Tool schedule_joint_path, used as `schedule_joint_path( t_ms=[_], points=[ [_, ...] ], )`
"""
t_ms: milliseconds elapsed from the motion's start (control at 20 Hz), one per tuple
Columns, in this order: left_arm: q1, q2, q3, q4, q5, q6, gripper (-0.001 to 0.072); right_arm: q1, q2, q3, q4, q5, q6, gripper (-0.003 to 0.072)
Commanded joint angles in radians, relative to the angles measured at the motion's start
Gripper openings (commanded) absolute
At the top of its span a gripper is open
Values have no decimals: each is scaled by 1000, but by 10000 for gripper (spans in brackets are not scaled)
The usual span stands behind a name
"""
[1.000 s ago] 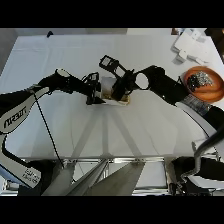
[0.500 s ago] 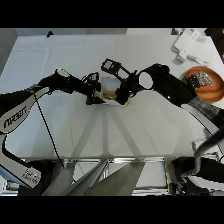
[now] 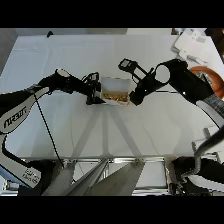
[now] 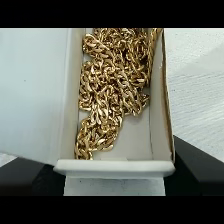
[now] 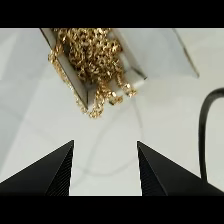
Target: Fold the box and place the chain.
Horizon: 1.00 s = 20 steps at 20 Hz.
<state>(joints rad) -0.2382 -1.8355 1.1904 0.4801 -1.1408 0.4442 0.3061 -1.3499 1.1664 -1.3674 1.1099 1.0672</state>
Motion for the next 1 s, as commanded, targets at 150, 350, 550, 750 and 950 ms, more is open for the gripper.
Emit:
schedule_joint_path(
  t_ms=[150, 350, 550, 750, 950],
  points=[
    [0, 0, 0, 0, 0, 0, 437, -43, -45, -39, 113, -27, -121, 442],
    [0, 0, 0, 0, 0, 0, 436, -84, -96, -39, 233, -32, -267, 434],
    [0, 0, 0, 0, 0, 0, 436, -91, -148, -39, 262, 26, -330, 397],
    [0, 0, 0, 0, 0, 0, 437, -91, -169, -39, 275, -29, -342, 315],
    [0, 0, 0, 0, 0, 0, 437, -91, -171, -39, 274, -64, -343, 164]
  ],
)
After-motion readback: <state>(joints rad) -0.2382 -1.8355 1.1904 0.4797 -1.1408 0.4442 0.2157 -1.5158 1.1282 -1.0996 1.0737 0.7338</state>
